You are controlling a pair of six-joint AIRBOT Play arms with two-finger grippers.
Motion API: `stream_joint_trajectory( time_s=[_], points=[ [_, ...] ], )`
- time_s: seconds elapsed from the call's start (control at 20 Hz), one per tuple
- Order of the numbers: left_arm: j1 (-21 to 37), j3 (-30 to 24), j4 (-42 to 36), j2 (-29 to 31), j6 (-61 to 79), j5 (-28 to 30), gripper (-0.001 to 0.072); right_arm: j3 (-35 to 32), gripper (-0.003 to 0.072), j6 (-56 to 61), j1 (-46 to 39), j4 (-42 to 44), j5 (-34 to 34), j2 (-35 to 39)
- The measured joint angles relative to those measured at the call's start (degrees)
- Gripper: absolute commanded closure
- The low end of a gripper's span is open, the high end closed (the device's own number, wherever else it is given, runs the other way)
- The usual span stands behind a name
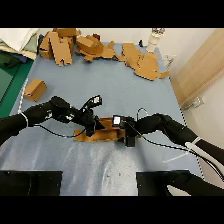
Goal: Fold the box.
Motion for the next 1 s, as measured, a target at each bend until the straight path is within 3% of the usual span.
stream_joint_trajectory(
  time_s=[1.0],
  points=[
    [0.0, 0.0, -0.1, 0.0, 0.0, 0.4, 0.0695, 0.0, 0.0072, -3.3, -0.1, 1.9, -3.2, -1.8]
  ],
)
